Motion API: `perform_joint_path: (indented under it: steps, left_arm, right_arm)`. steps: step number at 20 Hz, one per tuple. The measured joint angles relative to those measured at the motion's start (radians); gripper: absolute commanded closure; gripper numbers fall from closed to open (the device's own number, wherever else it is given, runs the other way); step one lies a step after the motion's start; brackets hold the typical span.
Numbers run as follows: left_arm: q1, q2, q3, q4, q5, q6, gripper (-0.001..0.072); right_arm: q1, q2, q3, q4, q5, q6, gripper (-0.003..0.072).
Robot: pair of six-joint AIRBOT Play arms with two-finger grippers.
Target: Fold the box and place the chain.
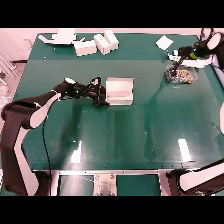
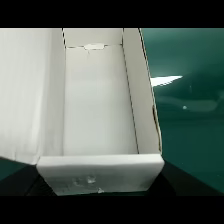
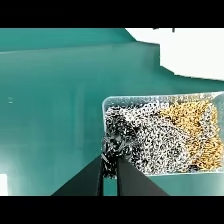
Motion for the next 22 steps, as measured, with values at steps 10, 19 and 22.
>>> perform_joint_path:
  steps: [10, 19, 22]
  left_arm:
    - [0.0, 0.0, 0.0, 0.0, 0.0, 0.0, 0.0201]
    - [0.0, 0.0, 0.0, 0.0, 0.0, 0.0, 0.02]
    - [0.0, 0.0, 0.0, 0.0, 0.0, 0.0, 0.0201]
  right_arm:
    - [0.193, 0.367, 0.002, -0.005, 0.069, -0.086, 0.0677]
    - [0.413, 0.497, 0.0, -0.005, 0.088, -0.105, 0.0677]
    - [0.494, 0.502, -0.014, -0.003, 0.102, -0.106, 0.0677]
